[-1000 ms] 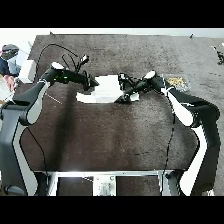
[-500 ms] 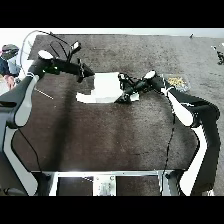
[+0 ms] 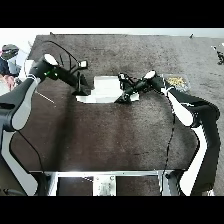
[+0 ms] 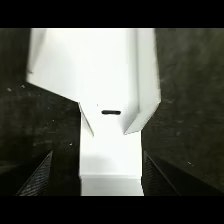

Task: Fold the box and place the chain.

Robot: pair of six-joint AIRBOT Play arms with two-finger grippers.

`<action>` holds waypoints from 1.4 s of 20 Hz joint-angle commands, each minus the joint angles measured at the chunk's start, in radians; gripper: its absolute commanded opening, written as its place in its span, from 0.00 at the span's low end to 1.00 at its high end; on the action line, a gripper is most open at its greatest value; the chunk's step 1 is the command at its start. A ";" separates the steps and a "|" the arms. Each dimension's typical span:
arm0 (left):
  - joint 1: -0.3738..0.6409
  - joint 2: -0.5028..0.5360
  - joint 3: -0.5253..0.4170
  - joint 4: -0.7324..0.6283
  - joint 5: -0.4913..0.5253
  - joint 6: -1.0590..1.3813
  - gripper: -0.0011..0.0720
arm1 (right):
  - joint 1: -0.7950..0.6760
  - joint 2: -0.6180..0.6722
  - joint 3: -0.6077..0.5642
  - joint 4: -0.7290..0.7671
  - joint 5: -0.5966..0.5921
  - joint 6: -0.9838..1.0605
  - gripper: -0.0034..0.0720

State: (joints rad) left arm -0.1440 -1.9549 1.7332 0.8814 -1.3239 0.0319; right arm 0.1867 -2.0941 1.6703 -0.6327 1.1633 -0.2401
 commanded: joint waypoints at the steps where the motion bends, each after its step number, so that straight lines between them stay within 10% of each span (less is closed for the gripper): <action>1: -0.031 0.003 -0.074 0.029 0.094 0.055 0.86 | 0.001 0.001 0.000 0.001 0.000 0.001 0.70; 14: -0.076 0.002 -0.093 -0.024 0.149 0.047 0.81 | 0.001 0.001 0.000 0.001 0.000 0.001 0.70; 16: -0.076 0.002 -0.093 -0.028 0.124 0.048 0.29 | 0.001 0.001 0.000 0.001 0.000 0.001 0.70; 28: -0.076 -0.027 -0.093 -0.176 0.117 0.095 0.29 | 0.001 0.001 0.000 0.001 0.000 0.001 0.70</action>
State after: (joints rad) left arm -0.2192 -1.9648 1.6402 0.7586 -1.2049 0.0906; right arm 0.1867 -2.0941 1.6703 -0.6323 1.1633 -0.2401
